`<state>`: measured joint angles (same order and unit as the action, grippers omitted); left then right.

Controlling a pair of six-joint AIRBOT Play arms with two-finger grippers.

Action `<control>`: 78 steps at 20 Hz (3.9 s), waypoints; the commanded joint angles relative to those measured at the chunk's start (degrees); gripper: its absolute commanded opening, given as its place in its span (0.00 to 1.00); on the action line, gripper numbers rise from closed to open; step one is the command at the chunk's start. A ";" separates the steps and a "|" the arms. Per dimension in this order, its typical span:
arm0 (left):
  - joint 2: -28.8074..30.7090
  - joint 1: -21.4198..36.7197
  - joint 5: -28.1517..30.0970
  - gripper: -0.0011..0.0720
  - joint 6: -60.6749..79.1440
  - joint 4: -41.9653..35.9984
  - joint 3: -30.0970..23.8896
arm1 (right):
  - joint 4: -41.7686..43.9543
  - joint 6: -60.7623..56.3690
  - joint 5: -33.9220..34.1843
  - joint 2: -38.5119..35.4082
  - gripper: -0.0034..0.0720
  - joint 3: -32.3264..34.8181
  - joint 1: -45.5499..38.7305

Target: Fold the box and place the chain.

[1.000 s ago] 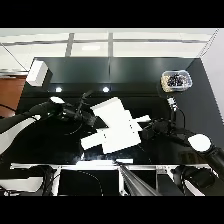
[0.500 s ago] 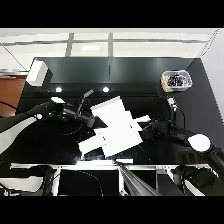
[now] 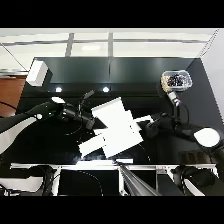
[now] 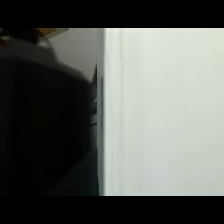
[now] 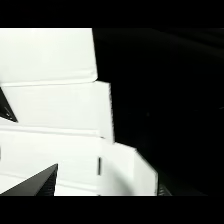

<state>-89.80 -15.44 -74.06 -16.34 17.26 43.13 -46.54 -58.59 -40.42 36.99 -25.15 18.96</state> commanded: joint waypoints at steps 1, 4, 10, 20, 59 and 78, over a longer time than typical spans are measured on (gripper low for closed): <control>1.44 -0.74 1.14 0.04 2.75 2.75 1.03 | -20.09 -0.74 -17.31 -0.04 0.90 -11.15 -8.24; 6.67 -6.12 11.67 0.04 7.74 7.91 1.42 | -24.04 12.55 -23.74 -0.04 0.90 -14.82 -12.37; 11.30 -16.85 31.36 0.05 21.75 12.61 1.44 | -15.74 25.73 -20.26 0.11 0.90 -6.27 -9.86; 8.33 -18.62 34.03 0.05 22.27 14.29 1.44 | -7.04 43.93 -13.25 2.27 0.90 3.39 -3.82; 7.32 -18.62 33.05 0.05 22.32 14.27 1.40 | -5.33 45.42 3.43 11.41 0.90 7.30 11.02; 7.34 -18.62 32.94 0.05 22.34 14.29 1.42 | -3.89 42.56 0.37 11.26 0.90 -1.03 9.05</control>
<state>-82.43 -34.06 -41.10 5.91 31.51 44.53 -50.65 -16.10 -37.60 48.27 -24.84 29.08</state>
